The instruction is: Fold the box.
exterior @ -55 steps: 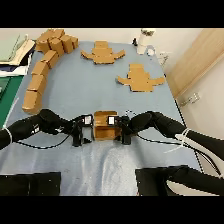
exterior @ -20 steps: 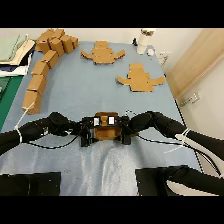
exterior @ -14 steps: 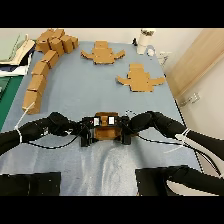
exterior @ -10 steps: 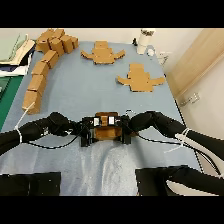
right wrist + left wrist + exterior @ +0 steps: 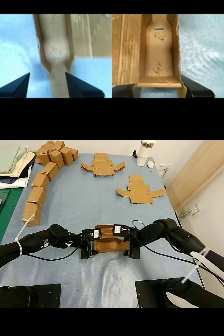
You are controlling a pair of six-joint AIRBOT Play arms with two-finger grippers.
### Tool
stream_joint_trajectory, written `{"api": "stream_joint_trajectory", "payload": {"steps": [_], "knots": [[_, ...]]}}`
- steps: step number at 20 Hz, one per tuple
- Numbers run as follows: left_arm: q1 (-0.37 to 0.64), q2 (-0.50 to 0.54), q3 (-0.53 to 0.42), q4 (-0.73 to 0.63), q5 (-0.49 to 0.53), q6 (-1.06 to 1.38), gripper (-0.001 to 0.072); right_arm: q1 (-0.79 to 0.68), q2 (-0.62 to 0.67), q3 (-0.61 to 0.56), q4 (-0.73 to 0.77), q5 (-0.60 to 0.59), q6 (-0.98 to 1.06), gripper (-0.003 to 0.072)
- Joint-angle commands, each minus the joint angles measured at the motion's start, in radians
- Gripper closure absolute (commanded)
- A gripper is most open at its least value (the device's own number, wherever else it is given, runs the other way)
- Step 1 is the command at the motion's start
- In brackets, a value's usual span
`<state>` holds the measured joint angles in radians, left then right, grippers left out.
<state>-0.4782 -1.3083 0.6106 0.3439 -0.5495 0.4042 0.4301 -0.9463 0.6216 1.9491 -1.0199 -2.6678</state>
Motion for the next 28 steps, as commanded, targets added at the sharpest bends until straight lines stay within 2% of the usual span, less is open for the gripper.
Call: {"api": "stream_joint_trajectory", "payload": {"steps": [1,4,7,9,14,18,19,21,22,25,28], "knots": [[0.000,0.000,0.000,0.000,0.000,0.000,0.0185,-0.001,0.104,0.006,0.008,-0.095,0.208,-0.0034],[0.000,0.000,0.000,0.000,0.000,0.000,0.0185,0.000,0.172,0.006,0.107,-0.185,0.463,-0.0034],[0.000,0.000,0.000,0.000,0.000,0.000,0.0185,0.000,0.200,0.006,0.210,-0.201,0.686,-0.0034],[0.000,0.000,0.000,0.000,0.000,0.000,0.0185,0.000,0.201,0.005,0.208,-0.201,0.798,-0.0034],[0.000,0.000,-0.001,0.000,0.000,0.000,0.0184,0.000,0.200,0.006,0.211,-0.161,0.890,-0.0034],[0.000,0.000,0.000,0.000,0.000,0.000,0.0185,0.000,0.198,0.005,0.222,-0.139,1.237,-0.0034],[0.000,0.000,0.000,0.001,0.000,0.000,0.0185,0.000,0.196,0.005,0.230,-0.134,1.252,-0.0002],[0.000,0.000,0.000,0.000,0.000,0.000,0.0185,0.003,0.181,0.005,0.281,-0.126,1.257,0.0288],[0.000,0.000,0.000,0.000,0.000,0.000,0.0184,0.014,0.169,0.006,0.293,-0.108,1.256,0.0364],[0.000,0.000,0.000,0.000,0.000,0.000,0.0185,0.031,0.094,0.024,0.311,-0.027,1.241,0.0385],[0.000,0.000,0.000,0.000,0.000,0.000,0.0184,0.014,-0.039,0.122,0.311,-0.013,1.192,0.0385]]}}
